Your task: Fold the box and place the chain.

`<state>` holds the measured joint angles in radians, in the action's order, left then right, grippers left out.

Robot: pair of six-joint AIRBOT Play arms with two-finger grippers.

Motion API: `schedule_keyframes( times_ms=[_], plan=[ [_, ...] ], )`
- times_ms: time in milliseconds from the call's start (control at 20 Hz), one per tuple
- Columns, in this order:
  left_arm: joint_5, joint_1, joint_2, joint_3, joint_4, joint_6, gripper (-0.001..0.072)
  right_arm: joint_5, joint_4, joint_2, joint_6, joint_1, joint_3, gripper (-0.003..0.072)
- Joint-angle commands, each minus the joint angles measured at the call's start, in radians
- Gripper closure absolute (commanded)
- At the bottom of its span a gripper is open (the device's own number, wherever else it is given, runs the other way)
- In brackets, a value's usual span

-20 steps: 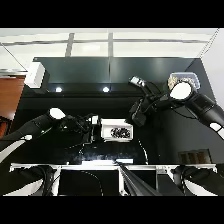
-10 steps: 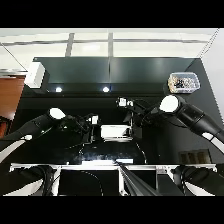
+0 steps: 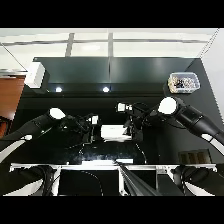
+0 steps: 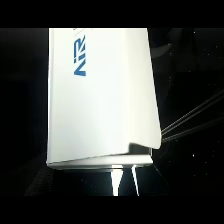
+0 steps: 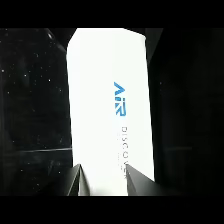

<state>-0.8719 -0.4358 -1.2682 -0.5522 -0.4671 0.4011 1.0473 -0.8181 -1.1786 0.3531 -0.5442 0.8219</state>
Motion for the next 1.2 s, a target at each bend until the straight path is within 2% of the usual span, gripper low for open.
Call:
schedule_keyframes(
  times_ms=[0,50,450,550,1150],
  plan=[
    [0.0,-0.001,0.0,-0.001,0.0,0.0,0.0245,-0.024,-0.003,0.0,-0.002,-0.001,0.0,0.0422],
    [0.0,-0.001,0.0,-0.001,0.0,0.0,0.0245,-0.026,-0.003,0.0,-0.002,-0.001,0.0,0.0455],
    [0.0,-0.001,0.0,-0.001,0.0,0.0,0.0245,-0.032,-0.008,0.0,-0.001,-0.034,-0.027,0.045],
    [0.0,-0.001,0.0,-0.001,0.0,0.0,0.0245,-0.047,-0.01,0.0,0.004,-0.04,-0.032,0.0409],
    [0.0,-0.001,0.0,-0.001,0.0,0.0,0.0246,-0.072,-0.032,-0.013,0.01,-0.04,-0.032,0.0409]
  ],
)
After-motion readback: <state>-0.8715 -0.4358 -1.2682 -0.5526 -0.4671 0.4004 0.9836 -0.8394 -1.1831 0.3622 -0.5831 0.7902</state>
